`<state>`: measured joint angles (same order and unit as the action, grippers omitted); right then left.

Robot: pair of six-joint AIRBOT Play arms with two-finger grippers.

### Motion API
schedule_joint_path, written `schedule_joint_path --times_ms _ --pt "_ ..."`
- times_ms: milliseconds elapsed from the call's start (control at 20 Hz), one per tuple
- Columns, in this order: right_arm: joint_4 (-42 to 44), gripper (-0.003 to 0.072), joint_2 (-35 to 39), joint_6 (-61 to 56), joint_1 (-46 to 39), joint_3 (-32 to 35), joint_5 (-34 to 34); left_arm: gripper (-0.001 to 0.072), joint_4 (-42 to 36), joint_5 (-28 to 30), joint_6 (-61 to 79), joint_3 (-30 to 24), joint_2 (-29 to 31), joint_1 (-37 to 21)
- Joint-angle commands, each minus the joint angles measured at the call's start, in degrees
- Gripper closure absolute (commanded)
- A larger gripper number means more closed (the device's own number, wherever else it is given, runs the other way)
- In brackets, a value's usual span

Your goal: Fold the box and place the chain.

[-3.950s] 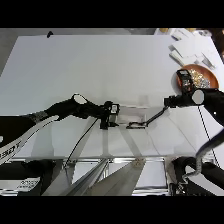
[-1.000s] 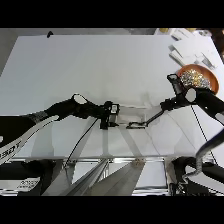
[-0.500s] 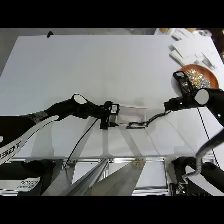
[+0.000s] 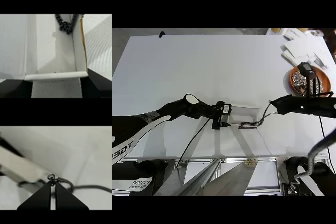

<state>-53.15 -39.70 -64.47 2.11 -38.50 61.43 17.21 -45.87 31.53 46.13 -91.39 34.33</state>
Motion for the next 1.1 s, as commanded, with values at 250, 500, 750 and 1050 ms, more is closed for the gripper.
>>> schedule_joint_path --times_ms 250,500,750,1050 --pt "31.0 0.0667 4.3 14.1 0.0 0.0 8.4 0.0561 0.0 0.0 0.0 0.0 0.0 0.0" --pt "36.1 0.0667 4.3 18.7 0.0 0.0 11.1 0.0561 0.0 0.0 0.0 0.0 0.0 0.0" --pt "36.8 0.0667 4.2 22.1 0.0 0.0 9.6 0.0561 0.0 0.0 0.0 0.0 0.0 0.0" --pt "32.0 0.0667 1.2 23.8 0.0 0.0 7.1 0.0561 0.0 0.0 0.0 0.0 0.0 0.0"
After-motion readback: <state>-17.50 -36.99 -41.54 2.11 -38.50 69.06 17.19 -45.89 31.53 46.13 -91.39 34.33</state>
